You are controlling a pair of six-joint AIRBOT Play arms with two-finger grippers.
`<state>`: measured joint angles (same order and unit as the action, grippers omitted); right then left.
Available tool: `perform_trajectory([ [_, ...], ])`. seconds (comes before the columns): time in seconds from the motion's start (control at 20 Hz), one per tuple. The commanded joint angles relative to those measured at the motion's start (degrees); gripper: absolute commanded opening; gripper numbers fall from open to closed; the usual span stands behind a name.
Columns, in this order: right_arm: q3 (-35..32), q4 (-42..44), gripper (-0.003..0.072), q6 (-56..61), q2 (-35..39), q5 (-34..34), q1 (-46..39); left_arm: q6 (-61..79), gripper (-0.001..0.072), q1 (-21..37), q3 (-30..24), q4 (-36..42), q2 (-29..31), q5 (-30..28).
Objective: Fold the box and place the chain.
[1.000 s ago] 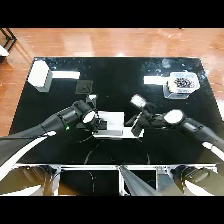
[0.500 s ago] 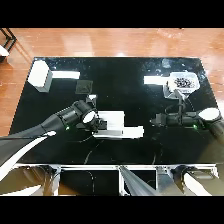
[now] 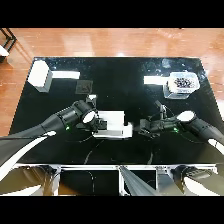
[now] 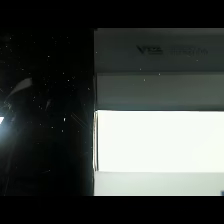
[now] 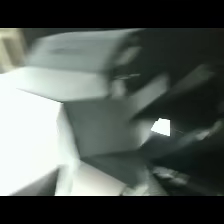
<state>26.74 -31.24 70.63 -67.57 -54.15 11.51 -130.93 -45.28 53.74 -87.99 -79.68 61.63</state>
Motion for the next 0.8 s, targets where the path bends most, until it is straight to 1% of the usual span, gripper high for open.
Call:
perform_trajectory([
  [0.0,5.05,2.64,0.0632,-1.99,-1.18,-2.84,2.49,0.00,0.0019,0.02,0.04,-0.02,-0.02,0.00],
  [0.15,7.37,2.71,0.0631,-1.99,-1.18,-7.45,2.51,0.00,0.0019,0.02,0.04,-0.02,-0.02,0.00],
  [0.3,7.89,2.69,0.0630,-1.99,-1.18,-10.47,3.04,0.00,0.0019,0.02,0.04,-0.02,-0.02,0.00],
  [0.45,7.89,2.73,0.0630,0.46,-1.18,-10.32,5.29,0.00,0.0019,0.02,0.04,-0.04,-0.02,0.00],
  [0.65,7.89,2.71,0.0628,3.15,-1.18,-8.15,8.31,0.00,0.0019,0.02,0.04,-0.04,-0.02,0.00],
  [0.7,7.89,2.71,0.0576,3.17,-1.18,-7.58,8.74,0.00,0.0019,0.02,0.04,-0.04,-0.02,0.00],
  [0.75,7.89,2.69,0.0570,3.34,-1.18,-7.02,9.11,0.00,0.0019,0.02,0.04,-0.04,-0.02,0.00],
])
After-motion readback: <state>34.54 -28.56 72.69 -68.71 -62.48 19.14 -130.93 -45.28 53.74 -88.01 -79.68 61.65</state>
